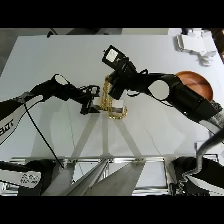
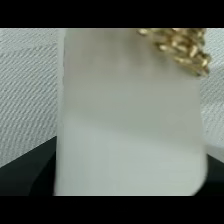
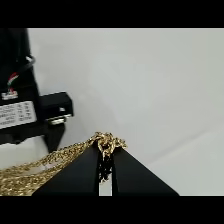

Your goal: Fold the box and place the chain.

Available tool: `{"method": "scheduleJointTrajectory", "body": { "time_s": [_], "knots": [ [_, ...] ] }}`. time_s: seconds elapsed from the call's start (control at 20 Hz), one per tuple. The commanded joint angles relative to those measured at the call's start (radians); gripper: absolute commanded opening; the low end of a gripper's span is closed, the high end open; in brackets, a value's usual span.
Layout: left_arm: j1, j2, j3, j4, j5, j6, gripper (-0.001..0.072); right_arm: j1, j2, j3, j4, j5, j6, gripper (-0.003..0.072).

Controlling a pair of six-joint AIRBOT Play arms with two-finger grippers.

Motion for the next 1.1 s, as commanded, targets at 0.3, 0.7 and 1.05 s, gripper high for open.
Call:
{"method": "scheduleJointTrajectory", "body": {
  "time_s": [0.3,0.7,1.05],
  "knots": [
    [0.000,0.000,0.000,0.000,0.000,0.000,0.0433,-0.047,0.002,-0.012,-0.063,-0.075,-0.008,0.0014],
    [0.000,0.000,0.000,0.000,0.000,0.000,0.0433,-0.078,0.002,-0.014,-0.217,-0.187,-0.018,0.0014],
    [0.000,0.000,0.000,0.000,0.000,0.000,0.0433,-0.027,0.002,-0.019,-0.217,-0.019,-0.018,0.0014]
  ]
}}
